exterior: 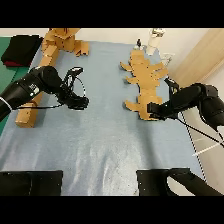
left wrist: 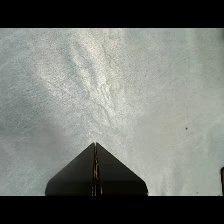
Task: Fold the box.
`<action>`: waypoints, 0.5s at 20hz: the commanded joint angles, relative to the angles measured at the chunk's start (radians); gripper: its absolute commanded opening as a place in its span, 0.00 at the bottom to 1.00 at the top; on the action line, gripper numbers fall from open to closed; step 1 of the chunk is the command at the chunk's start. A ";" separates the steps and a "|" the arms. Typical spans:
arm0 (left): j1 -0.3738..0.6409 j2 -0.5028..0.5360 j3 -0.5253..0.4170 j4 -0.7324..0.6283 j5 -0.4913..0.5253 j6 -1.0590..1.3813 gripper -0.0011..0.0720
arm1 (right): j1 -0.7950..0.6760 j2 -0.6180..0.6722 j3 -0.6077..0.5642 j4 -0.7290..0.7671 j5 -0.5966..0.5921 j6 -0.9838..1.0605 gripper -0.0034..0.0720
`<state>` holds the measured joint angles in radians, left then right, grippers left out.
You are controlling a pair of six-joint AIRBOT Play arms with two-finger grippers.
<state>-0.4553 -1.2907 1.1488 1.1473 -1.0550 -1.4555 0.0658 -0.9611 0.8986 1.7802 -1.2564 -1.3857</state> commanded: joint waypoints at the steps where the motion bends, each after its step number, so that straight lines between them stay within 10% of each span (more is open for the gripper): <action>1: 0.000 -0.001 0.001 0.000 0.000 0.000 0.03 | 0.004 0.002 -0.001 0.005 -0.003 0.005 0.05; 7: 0.000 -0.001 0.001 0.000 0.000 0.000 0.03 | -0.016 -0.017 0.007 -0.059 0.017 0.006 0.05; 10: 0.000 -0.001 0.001 0.000 0.000 0.000 0.03 | -0.098 -0.070 0.036 -0.185 0.018 0.005 0.37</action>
<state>-0.4553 -1.2907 1.1488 1.1473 -1.0550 -1.4555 0.0212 -0.9958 0.9157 1.6981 -1.2449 -1.3800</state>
